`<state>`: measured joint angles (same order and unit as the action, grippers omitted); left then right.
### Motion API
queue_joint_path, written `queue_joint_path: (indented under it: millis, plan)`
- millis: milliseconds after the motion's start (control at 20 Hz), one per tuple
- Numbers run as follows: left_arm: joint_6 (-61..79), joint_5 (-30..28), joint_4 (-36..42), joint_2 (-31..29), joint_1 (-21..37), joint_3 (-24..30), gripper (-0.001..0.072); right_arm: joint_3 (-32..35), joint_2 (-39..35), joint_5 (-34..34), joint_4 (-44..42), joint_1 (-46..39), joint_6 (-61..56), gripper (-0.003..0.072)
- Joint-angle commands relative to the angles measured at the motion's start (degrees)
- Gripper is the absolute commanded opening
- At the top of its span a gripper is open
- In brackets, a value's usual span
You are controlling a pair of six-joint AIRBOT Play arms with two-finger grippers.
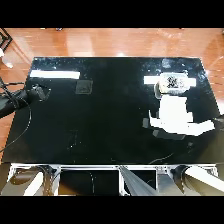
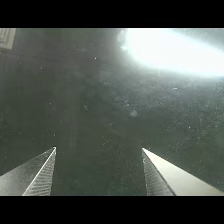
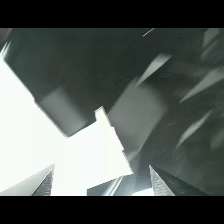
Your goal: Fold the box and place the chain.
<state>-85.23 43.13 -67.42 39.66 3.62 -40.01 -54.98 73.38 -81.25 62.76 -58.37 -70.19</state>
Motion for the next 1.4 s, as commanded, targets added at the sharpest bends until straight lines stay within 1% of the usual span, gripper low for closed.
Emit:
queue_joint_path:
  millis: [0,100,150,250,300,350,400,600,750,800,850,900,950,1000,1050,1100,1250,1350]
  plan:
    - [0.0,-0.07,-0.02,0.46,-0.02,0.02,0.0628,-7.45,13.11,-14.95,-3.69,-0.87,5.4,0.0704]
    - [-0.02,-0.55,-0.04,0.66,-0.02,0.02,0.0628,-9.29,17.05,-14.82,1.01,-0.55,5.46,0.0704]
    - [-0.02,-1.03,-0.02,0.85,-0.02,0.02,0.0628,-10.08,19.04,-14.51,-0.66,-0.55,6.27,0.0703]
    - [-0.02,-0.92,-0.04,1.4,-0.02,0.02,0.0628,-11.63,22.86,-16.2,-6.99,-0.11,8.52,0.0703]
    - [-0.02,-0.87,-0.04,1.75,-0.02,0.02,0.0628,-12.33,24.39,-16.85,-7.21,0.63,8.7,0.0703]
    - [-0.02,-0.87,-0.02,2.08,-0.02,0.02,0.0628,-12.81,25.79,-17.18,-6.6,1.6,8.76,0.0659]
    - [-0.02,-0.87,-0.02,2.38,-0.02,0.02,0.0628,-12.85,26.86,-17.2,-6.4,2.49,8.96,0.0591]
    - [-0.04,-0.44,0.46,2.93,-0.02,0.02,0.0628,-12.85,29.05,-17.11,-2.54,5.66,9.18,0.0589]
    - [-0.04,-0.44,0.42,2.93,-0.02,0.02,0.0628,-12.83,29.14,-17.68,-2.29,5.77,8.87,0.0585]
    - [-0.04,-0.42,0.42,2.93,-0.02,0.02,0.0628,-12.83,29.14,-18.47,-2.58,5.77,8.63,0.0447]
    - [-0.04,-0.39,0.42,2.93,-0.02,0.02,0.0628,-12.83,29.11,-19.12,-2.73,5.77,8.63,0.0348]
    - [-0.04,-0.42,0.42,2.93,-0.02,0.02,0.0628,-12.81,29.11,-19.71,-2.75,5.77,8.66,0.0264]
    - [-0.04,-0.39,0.42,2.93,-0.02,0.02,0.0628,-12.79,29.11,-20.33,-2.78,5.77,8.74,0.019]
    - [-0.04,-0.42,0.42,2.93,-0.02,0.02,0.0628,-12.79,29.11,-20.7,-2.99,5.77,8.79,0.0187]
    - [-0.04,-0.39,0.42,2.93,-0.02,0.02,0.0628,-12.79,29.11,-21.2,-4.0,5.77,9.25,0.0166]
    - [-0.04,-0.39,0.42,2.93,-0.02,0.02,0.0628,-12.79,29.11,-21.9,-6.08,5.77,10.12,0.0018]
    - [-0.04,-0.39,0.44,2.93,-0.02,0.02,0.0628,-12.44,28.87,-23.89,-12.59,6.97,12.44,0.002]
    - [-0.04,-0.59,0.44,2.93,-0.02,0.0,0.0627,-11.1,27.91,-23.91,-13.7,9.42,13.53,0.002]
